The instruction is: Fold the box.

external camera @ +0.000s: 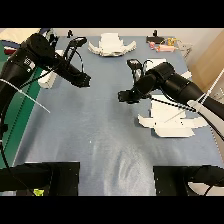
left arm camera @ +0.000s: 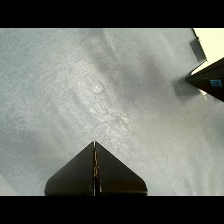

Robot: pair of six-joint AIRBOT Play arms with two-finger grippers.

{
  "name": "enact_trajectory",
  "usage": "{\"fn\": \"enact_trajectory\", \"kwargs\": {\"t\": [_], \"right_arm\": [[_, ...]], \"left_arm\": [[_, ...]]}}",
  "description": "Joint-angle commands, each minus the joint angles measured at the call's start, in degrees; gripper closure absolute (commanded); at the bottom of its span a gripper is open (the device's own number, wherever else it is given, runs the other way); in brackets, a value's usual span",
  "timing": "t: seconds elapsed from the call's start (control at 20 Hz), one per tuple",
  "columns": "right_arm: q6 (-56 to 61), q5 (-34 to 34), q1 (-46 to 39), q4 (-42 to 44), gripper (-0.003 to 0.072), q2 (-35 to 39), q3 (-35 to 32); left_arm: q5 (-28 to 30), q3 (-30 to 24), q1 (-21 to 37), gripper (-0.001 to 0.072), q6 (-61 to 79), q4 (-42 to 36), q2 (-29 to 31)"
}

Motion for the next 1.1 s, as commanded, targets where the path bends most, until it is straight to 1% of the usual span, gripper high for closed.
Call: {"fn": "enact_trajectory", "kwargs": {"t": [0.0, 0.1, 0.15, 0.2, 0.25, 0.3, 0.4, 0.45, 0.5, 0.55, 0.65, 0.75, 0.85, 0.95, 1.0, 1.05], "right_arm": [[0.04, 1.33, -0.02, -0.02, 0.0679, -0.09, 0.04], [0.07, 1.46, 0.0, 0.66, 0.068, -0.2, 0.04], [0.17, 1.16, -0.02, 2.34, 0.068, -0.31, 0.07], [0.28, -0.31, -0.11, 3.15, 0.068, -0.31, 0.48], [0.28, -4.46, -0.92, 1.2, 0.068, -0.31, 2.19], [0.26, -10.88, -2.34, -2.12, 0.068, -0.31, 4.79], [-0.22, -27.65, -7.69, -11.8, 0.0669, -0.31, 11.04], [-2.34, -33.92, -11.15, -16.7, 0.0583, -0.31, 12.7], [-5.16, -38.69, -15.47, -20.98, 0.0452, -0.31, 13.14], [-7.34, -40.83, -19.91, -23.41, 0.0372, -0.33, 12.7], [-10.12, -40.39, -29.73, -22.16, 0.0361, -0.31, 10.1], [-12.92, -38.01, -39.01, -18.71, 0.0362, -0.31, 5.88], [-16.11, -34.14, -47.3, -14.69, 0.0362, -0.33, 1.64], [-19.98, -29.46, -54.45, -10.93, 0.0361, -0.46, -1.05], [-22.14, -28.13, -57.72, -8.35, 0.0315, -0.92, -1.4], [-24.44, -27.69, -60.46, -5.68, 0.0291, -1.66, -1.38]], "left_arm": [[0.02, 0.04, -0.04, 0.0695, 0.0, 0.02, 0.04], [0.02, 0.04, -0.04, 0.0695, 0.0, 0.02, 0.04], [0.04, 0.04, -0.04, 0.0695, 0.0, 0.02, 0.04], [0.66, 0.04, -0.07, 0.0695, 0.02, 0.0, 0.04], [1.33, 0.04, -0.11, 0.0696, 0.0, -0.02, 0.02], [2.16, 0.04, -0.15, 0.0695, 0.02, -0.02, 0.04], [3.72, 0.04, -0.22, 0.0695, 0.02, 0.04, 0.04], [4.33, 0.04, -0.22, 0.0695, 0.02, 0.02, 0.04], [4.74, 0.04, -0.24, 0.0695, 0.02, 0.02, -0.02], [5.09, 0.04, -0.24, 0.0695, 0.02, 0.02, -0.09], [6.54, 0.04, -0.28, 0.0695, 0.02, 0.0, -0.5], [7.15, 0.0, -0.33, 0.0695, 0.0, -0.13, -0.61], [7.87, 0.0, -0.33, 0.0695, 0.0, -0.22, -0.61], [8.33, 0.0, -0.33, 0.0695, 0.0, -0.22, -0.61], [8.55, 0.0, -0.33, 0.0695, -0.02, -0.24, -0.61], [8.55, 0.0, -0.33, 0.0694, -0.02, -0.44, -0.61]]}}
